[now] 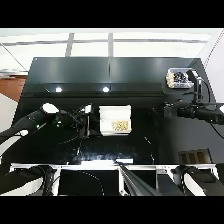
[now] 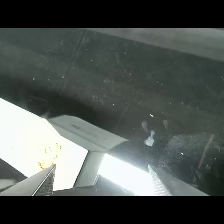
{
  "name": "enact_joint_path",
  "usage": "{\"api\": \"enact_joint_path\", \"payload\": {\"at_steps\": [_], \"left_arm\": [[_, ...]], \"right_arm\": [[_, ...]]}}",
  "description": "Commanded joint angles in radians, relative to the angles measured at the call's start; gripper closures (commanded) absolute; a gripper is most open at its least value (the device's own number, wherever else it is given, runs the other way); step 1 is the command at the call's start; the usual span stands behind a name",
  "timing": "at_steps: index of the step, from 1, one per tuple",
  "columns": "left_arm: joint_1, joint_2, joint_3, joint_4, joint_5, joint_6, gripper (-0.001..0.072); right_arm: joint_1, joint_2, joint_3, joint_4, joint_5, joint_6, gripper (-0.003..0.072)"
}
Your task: Fold the box and place the chain.
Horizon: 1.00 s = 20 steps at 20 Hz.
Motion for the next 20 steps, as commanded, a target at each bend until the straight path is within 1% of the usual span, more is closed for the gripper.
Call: {"api": "enact_joint_path", "payload": {"at_steps": [1, 8, 11, 13, 16, 20], "left_arm": [[-0.007, -0.006, 0.004, -0.007, 0.026, 0.006, 0.0003], [-0.008, -0.01, 0.008, -0.003, 0.029, 0.004, 0.0004], [-0.032, -0.021, 0.024, 0.03, 0.036, 0.002, 0.0004], [-0.047, -0.035, 0.042, 0.034, 0.056, 0.002, 0.0004], [-0.068, -0.055, 0.066, 0.047, 0.057, -0.001, 0.0004], [-0.072, -0.055, 0.066, 0.055, 0.058, -0.004, 0.0006]], "right_arm": [[0.001, 0.0, 0.0, -0.001, -0.01, 0.0, -0.0021], [0.001, 0.0, 0.0, -0.001, -0.015, 0.0, -0.0021], [0.001, 0.0, 0.0, -0.001, -0.015, 0.0, -0.0021], [0.001, 0.0, 0.0, -0.001, -0.015, 0.0, -0.0021], [0.001, 0.0, 0.0, -0.001, -0.015, 0.0, -0.0021], [0.001, 0.0, 0.0, -0.001, -0.015, 0.0, -0.0021]]}}
